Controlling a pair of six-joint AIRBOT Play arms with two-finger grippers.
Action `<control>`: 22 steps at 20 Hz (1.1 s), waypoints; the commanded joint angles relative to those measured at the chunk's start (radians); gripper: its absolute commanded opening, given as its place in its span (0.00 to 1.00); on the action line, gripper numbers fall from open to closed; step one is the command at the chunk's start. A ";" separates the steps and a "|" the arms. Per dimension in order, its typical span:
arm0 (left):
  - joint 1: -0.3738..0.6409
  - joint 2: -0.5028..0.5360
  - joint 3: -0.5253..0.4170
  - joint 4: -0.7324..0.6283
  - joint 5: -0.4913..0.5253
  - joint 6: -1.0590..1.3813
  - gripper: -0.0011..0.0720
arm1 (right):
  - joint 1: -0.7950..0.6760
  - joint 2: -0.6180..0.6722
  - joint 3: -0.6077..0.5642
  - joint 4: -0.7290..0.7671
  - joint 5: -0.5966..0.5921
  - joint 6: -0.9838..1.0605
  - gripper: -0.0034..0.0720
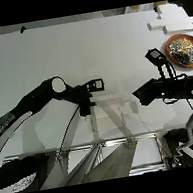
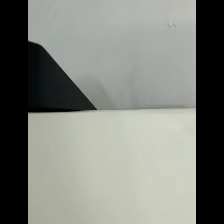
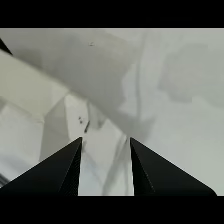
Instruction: Fold the box and place the chain.
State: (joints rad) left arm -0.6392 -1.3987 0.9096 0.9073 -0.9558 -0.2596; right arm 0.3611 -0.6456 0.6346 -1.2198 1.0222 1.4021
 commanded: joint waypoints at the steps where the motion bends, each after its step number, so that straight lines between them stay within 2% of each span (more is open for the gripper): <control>1: -0.043 0.004 0.004 0.040 0.106 0.076 0.02 | 0.000 0.007 0.010 -0.013 0.025 -0.001 0.50; 4: -0.040 0.000 0.004 -0.011 0.164 0.077 0.02 | 0.000 0.007 0.010 -0.014 0.034 -0.001 0.50; 10: -0.040 -0.063 0.004 -0.016 0.160 0.044 0.02 | 0.000 0.007 0.010 -0.014 0.034 -0.001 0.50; 22: -0.042 -0.083 0.004 -0.009 0.181 0.024 0.02 | 0.000 0.005 0.010 -0.015 0.034 -0.002 0.50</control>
